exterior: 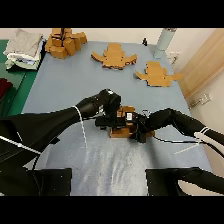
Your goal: Fold the box.
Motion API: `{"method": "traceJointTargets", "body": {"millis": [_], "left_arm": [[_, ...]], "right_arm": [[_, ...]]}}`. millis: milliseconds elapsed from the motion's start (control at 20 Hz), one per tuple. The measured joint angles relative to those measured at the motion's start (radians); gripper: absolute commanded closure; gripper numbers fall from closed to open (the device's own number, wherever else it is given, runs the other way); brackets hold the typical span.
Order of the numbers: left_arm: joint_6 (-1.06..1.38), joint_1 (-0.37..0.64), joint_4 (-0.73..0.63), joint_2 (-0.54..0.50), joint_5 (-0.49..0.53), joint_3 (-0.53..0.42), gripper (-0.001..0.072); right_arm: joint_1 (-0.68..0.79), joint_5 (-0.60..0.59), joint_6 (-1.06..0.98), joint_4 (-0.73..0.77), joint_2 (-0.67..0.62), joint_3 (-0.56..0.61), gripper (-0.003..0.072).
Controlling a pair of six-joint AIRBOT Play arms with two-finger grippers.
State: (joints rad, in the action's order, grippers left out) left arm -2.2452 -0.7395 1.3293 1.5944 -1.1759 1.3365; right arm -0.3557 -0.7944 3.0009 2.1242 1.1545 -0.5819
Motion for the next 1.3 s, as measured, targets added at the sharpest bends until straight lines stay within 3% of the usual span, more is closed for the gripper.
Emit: {"method": "traceJointTargets", "body": {"millis": [650,700,750,1100,1300], "left_arm": [[0.254,0.29,-0.396,0.0,-0.106,0.023,0.0289],[0.286,0.315,-0.416,0.0,-0.115,0.023,0.0384],[0.325,0.339,-0.431,0.0,-0.132,0.023,0.0683],[0.834,0.464,-0.464,-0.006,-0.151,0.012,0.0699],[1.091,0.493,-0.417,-0.105,-0.129,-0.143,0.07]], "right_arm": [[0.0,0.0,0.0,0.0,0.0,0.0,0.0185],[0.0,0.0,0.0,0.0,0.0,0.0,0.0185],[0.0,0.0,0.0,0.0,0.0,0.0,0.0185],[0.0,0.0,0.0,0.0,0.0,0.0,0.0185],[0.0,0.0,0.0,0.0,0.0,0.0,0.0185]]}}
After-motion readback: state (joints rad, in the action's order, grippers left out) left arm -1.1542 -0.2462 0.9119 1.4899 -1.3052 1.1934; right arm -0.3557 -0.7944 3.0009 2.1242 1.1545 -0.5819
